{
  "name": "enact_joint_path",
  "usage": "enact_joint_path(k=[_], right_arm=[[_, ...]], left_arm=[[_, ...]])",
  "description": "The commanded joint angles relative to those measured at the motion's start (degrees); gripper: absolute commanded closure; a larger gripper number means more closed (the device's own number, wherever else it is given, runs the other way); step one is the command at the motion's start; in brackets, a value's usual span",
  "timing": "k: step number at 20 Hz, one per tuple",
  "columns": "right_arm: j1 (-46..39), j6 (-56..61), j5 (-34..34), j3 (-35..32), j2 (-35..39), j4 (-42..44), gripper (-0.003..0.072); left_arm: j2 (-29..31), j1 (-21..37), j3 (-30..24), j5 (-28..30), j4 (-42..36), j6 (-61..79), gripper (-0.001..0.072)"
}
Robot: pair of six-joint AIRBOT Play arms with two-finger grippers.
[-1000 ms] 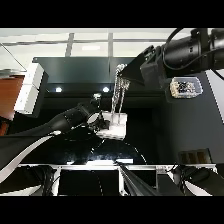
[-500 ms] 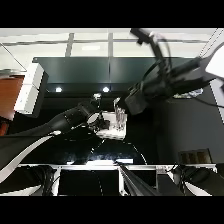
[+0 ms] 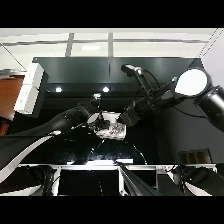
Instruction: Fold the box and place the chain.
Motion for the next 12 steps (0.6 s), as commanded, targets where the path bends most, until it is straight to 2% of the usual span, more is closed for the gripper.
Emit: enact_joint_path(k=[1, 6, 7, 8, 9, 12], right_arm=[[0.4, 0.4, -4.2, -3.1, -0.8, 2.1, 0.0664], [1.1, 0.4, -7.3, -3.3, -4.2, 4.0, 0.0661], [0.6, 0.5, -7.0, -3.3, -4.2, 3.3, 0.0518], [-0.2, 0.5, -5.8, -3.3, -4.2, 3.1, 0.0282], [-1.4, 0.5, -4.1, -3.3, -4.1, 3.1, 0.0234], [-7.0, 0.3, 1.3, -3.3, -2.0, 2.4, 0.0234]], left_arm=[[0.0, 0.0, 0.0, 0.0, 0.0, 0.0, 0.0682], [0.0, 0.0, 0.0, 0.0, 0.0, 0.0, 0.0682], [0.0, 0.1, 0.0, 0.0, 0.0, 0.0, 0.0681], [0.0, 0.1, 0.0, 0.0, 0.0, 0.0, 0.0682], [0.0, 0.1, 0.0, 0.0, 0.0, 0.0, 0.0682], [0.0, 0.2, 0.2, 0.0, 0.0, 0.0, 0.0682]])
